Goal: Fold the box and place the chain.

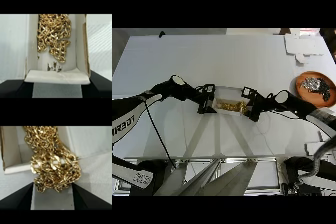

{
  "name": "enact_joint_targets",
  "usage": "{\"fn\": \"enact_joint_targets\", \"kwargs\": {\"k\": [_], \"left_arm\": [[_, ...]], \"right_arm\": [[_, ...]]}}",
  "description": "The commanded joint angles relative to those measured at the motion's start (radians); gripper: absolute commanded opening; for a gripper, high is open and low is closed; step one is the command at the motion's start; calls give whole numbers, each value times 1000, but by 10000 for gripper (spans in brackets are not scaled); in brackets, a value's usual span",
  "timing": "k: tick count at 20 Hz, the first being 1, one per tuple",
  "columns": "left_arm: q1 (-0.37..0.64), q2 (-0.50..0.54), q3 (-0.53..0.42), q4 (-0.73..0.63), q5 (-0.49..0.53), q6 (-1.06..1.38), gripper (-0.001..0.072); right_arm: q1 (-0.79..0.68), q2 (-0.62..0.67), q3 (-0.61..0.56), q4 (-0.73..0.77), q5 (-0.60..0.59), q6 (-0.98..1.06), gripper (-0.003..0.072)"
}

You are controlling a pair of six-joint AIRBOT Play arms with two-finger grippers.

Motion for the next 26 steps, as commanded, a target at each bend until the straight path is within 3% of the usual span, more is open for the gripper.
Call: {"fn": "enact_joint_targets", "kwargs": {"k": [1, 5, 10, 17, 21, 26], "left_arm": [[0, 0, 0, 0, 0, 0, 375], [0, 0, 0, 0, 0, 0, 375], [0, 0, 0, 0, 0, 0, 375], [0, 0, 0, 0, 0, 0, 375], [0, 0, 0, 0, 0, 0, 375], [0, 0, 0, 0, 0, 0, 375]], "right_arm": [[1, -47, -2, 50, -45, -45, 393], [1, -48, -2, 43, -60, -45, 12], [1, -39, -2, 23, -77, -1, 9], [1, 86, -2, -192, -123, 270, 8], [11, 184, -2, -197, -121, 310, 8], [129, 240, 2, -196, -127, 393, 8]]}}
